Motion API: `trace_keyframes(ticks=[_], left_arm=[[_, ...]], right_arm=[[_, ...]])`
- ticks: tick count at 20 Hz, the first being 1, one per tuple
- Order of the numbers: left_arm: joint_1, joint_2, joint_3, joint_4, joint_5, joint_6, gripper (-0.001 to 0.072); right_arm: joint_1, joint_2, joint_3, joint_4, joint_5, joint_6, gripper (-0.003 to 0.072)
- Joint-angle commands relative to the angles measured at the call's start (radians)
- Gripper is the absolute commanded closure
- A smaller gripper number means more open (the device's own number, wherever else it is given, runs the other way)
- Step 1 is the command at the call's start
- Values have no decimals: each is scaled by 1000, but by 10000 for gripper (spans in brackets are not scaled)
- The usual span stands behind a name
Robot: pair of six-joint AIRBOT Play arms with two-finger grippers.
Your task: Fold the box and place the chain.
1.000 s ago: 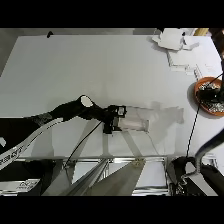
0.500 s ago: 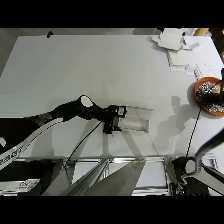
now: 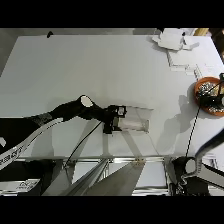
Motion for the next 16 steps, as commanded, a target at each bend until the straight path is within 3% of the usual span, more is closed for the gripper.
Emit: trace_keyframes(ticks=[1, 3, 9, 10, 11, 12, 16], left_arm=[[1, 0, 1, 0, 0, 0, 503], [1, 0, 1, 0, 1, 0, 503], [1, 0, 1, 0, 0, 0, 503], [1, 0, 1, 0, 0, 0, 503], [1, 0, 1, 0, 0, 0, 503], [1, 0, 1, 0, 0, 0, 503], [1, 0, 1, 0, 0, 0, 503]], right_arm=[[-2, -11, 0, 14, -26, 0, 448], [-7, -18, 0, 18, -28, 0, 509], [-24, -50, 0, 39, -34, 0, 511], [-24, -53, 0, 39, -34, 0, 536], [-24, -53, 0, 39, -33, 0, 627], [-24, -50, 0, 40, -29, 0, 668], [-23, 16, 0, 82, 19, -1, 668]])
